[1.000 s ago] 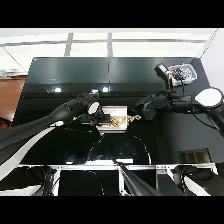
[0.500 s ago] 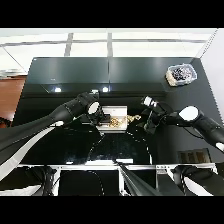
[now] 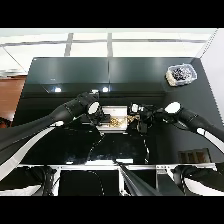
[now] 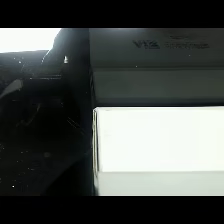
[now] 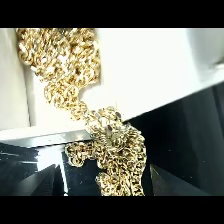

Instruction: Fold the box and place the chain.

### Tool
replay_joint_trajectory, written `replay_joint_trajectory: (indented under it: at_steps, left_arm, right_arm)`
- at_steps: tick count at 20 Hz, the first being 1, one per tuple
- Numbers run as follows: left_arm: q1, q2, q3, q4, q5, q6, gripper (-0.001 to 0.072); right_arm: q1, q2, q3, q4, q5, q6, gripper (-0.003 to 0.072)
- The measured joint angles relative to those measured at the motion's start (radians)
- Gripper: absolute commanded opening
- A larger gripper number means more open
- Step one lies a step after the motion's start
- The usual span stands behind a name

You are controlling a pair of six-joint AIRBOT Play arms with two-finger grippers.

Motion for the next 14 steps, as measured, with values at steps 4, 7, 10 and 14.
replay_joint_trajectory:
  at_steps: [4, 7, 10, 14]
  left_arm:
    - [0.000, 0.000, 0.000, 0.000, 0.000, 0.000, 0.0031]
    - [0.000, 0.000, 0.000, 0.000, -0.001, 0.000, 0.0031]
    - [0.000, 0.000, 0.000, 0.000, -0.001, 0.000, 0.0031]
    - [0.000, 0.000, 0.000, 0.000, -0.001, 0.000, 0.0031]
  right_arm:
    - [0.003, -0.019, 0.004, -0.024, -0.036, 0.059, 0.0333]
    - [0.004, -0.021, 0.006, -0.056, -0.047, 0.120, 0.0020]
    - [0.003, 0.005, 0.005, -0.100, -0.054, 0.195, 0.0019]
    - [-0.013, 0.145, 0.005, -0.146, -0.037, 0.436, 0.0019]
